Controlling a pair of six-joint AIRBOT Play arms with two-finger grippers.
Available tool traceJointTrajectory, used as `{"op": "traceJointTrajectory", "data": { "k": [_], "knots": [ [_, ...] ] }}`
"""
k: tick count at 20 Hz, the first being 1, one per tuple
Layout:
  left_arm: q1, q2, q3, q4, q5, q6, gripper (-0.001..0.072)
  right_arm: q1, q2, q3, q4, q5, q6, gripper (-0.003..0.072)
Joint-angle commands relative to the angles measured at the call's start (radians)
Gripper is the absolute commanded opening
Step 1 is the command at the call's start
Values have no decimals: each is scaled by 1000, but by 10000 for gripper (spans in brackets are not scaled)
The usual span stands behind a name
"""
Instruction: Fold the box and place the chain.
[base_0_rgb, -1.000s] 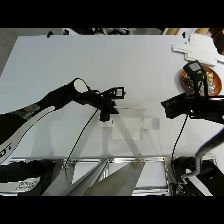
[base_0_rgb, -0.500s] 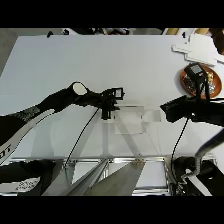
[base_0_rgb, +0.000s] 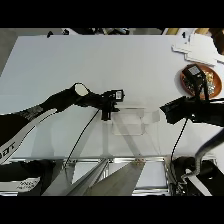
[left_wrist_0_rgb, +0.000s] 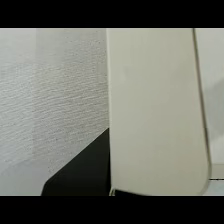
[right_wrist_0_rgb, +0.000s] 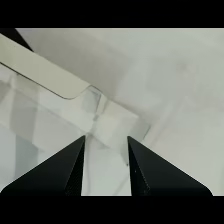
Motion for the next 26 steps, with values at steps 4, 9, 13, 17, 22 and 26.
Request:
{"op": "traceJointTrajectory", "data": {
  "k": [4,9,13,17,22,26],
  "knots": [
    [-1,-10,-1,7,-3,1,9,0,1,0,0,1,-4,298],
    [-1,-9,-1,7,-3,-1,10,0,1,0,0,1,-4,297],
    [-1,-9,-1,7,-3,-1,10,0,1,0,0,2,-4,297],
    [-1,-9,-1,7,-4,-3,9,0,1,0,0,2,-3,297],
    [-1,-9,-1,7,-3,-9,9,0,1,0,0,14,-4,296],
    [-1,-9,-1,7,-3,-8,10,0,0,0,1,45,-75,295]
  ]
}}
